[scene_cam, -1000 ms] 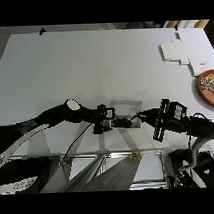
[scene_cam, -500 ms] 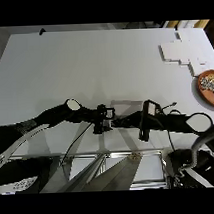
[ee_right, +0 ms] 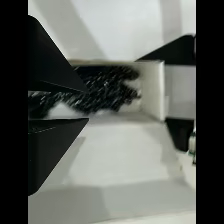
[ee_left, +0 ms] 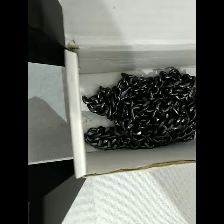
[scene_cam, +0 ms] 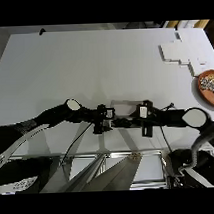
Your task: Fold the box and place the chain.
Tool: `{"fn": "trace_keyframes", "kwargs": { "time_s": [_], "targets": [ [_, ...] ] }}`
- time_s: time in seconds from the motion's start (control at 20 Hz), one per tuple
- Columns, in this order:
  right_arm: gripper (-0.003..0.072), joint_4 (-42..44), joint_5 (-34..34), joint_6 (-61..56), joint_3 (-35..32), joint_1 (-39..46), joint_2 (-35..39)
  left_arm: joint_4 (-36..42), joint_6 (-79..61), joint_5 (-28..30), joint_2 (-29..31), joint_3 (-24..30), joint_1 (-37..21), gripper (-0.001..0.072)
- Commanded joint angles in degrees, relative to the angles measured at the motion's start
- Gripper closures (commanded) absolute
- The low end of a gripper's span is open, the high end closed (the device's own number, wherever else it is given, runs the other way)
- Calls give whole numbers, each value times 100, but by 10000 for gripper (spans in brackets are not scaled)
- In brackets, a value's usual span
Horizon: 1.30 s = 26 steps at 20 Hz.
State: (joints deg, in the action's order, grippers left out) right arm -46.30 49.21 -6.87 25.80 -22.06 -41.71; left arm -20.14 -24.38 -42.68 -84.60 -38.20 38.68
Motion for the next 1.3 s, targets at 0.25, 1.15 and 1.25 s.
{"fn": "trace_keyframes", "kwargs": {
  "time_s": [0.25,1.15,1.25],
  "targets": [
    [507,-1818,861,660,256,1757,-42,-2,0,2,4,-2,-2,396],
    [512,-1320,262,1764,133,1071,-2057,-2,0,2,4,-2,-2,396],
    [597,-1320,291,1722,133,1071,-2011,-2,0,2,4,-2,-2,396]
  ]
}}
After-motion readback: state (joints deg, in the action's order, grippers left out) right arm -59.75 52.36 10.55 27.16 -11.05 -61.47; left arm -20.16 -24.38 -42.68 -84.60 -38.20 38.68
